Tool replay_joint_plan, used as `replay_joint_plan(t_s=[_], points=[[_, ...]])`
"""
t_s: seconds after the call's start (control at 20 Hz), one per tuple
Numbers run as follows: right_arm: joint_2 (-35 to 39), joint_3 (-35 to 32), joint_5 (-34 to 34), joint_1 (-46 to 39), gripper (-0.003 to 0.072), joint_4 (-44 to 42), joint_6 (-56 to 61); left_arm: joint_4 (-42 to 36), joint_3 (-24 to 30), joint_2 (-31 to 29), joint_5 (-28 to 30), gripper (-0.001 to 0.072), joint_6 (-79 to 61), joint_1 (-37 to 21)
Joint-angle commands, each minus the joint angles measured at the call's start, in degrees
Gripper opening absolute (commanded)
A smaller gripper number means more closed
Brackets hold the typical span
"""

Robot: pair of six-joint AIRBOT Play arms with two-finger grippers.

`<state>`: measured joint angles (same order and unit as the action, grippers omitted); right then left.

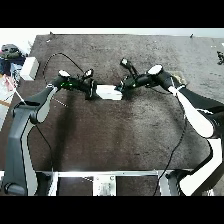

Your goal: Fold the box and place the chain.

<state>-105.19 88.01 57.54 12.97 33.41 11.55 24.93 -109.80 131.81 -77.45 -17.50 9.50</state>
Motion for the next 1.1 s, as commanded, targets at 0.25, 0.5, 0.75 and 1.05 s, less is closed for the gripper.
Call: replay_joint_plan(t_s=[0.25, 0.5, 0.75, 1.05], points=[[6.56, -0.68, 3.48, -0.2, 0.0012, -6.29, 0.28, 0.31, -0.02, -0.02, -0.09, 0.0336, -0.35, -0.02], [22.56, -15.74, -9.77, -1.81, 0.0012, -6.71, 1.97, 0.31, -0.02, -0.02, -0.09, 0.0337, -0.35, -0.02], [42.82, -36.33, -21.53, -7.98, 0.0012, -7.13, 4.0, 0.31, -0.02, -0.04, -0.07, 0.0336, -0.37, -0.02], [68.76, -59.25, -33.97, -13.75, 0.0012, -7.1, 7.41, 0.28, -0.02, -0.04, -0.02, 0.0336, -0.39, -0.02]])
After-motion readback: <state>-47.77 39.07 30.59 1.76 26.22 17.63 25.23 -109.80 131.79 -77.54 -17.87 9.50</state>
